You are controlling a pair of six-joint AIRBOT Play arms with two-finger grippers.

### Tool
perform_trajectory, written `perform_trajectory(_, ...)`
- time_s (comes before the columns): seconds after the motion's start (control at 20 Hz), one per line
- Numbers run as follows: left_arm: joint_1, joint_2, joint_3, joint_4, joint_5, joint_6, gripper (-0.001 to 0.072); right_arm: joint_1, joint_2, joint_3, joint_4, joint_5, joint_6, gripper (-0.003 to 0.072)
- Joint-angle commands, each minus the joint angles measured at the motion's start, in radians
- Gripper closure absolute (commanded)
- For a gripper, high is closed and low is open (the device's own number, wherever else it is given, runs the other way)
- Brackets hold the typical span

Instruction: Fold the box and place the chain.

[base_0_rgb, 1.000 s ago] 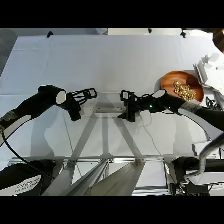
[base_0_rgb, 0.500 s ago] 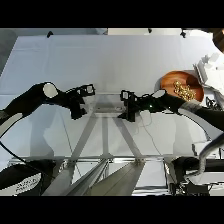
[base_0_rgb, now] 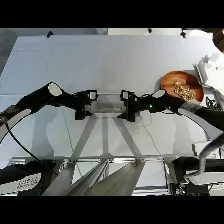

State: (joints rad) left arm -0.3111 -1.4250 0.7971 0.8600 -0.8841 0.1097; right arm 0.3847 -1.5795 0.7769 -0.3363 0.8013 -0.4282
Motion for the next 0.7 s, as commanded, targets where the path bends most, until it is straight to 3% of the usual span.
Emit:
perform_trajectory(0.0, 0.001, -0.013, 0.000, -0.059, -0.003, 0.070, 0.0231, 0.000, 0.000, 0.000, 0.000, 0.000, 0.000, 0.0306)
perform_trajectory(0.15, 0.001, -0.013, 0.000, -0.059, -0.003, 0.070, 0.0437, 0.000, 0.000, 0.000, 0.000, 0.000, 0.000, 0.0306)
perform_trajectory(0.45, 0.001, -0.013, 0.000, -0.060, -0.002, 0.070, 0.0461, 0.000, 0.000, 0.000, 0.000, 0.000, 0.000, 0.0306)
perform_trajectory(0.6, 0.000, -0.013, 0.000, -0.060, -0.002, 0.070, 0.0565, 0.000, 0.000, 0.000, 0.000, 0.000, 0.000, 0.0306)
perform_trajectory(0.65, -0.002, -0.013, 0.000, -0.063, -0.003, 0.070, 0.0565, 0.000, 0.000, 0.000, 0.000, 0.000, 0.000, 0.0306)
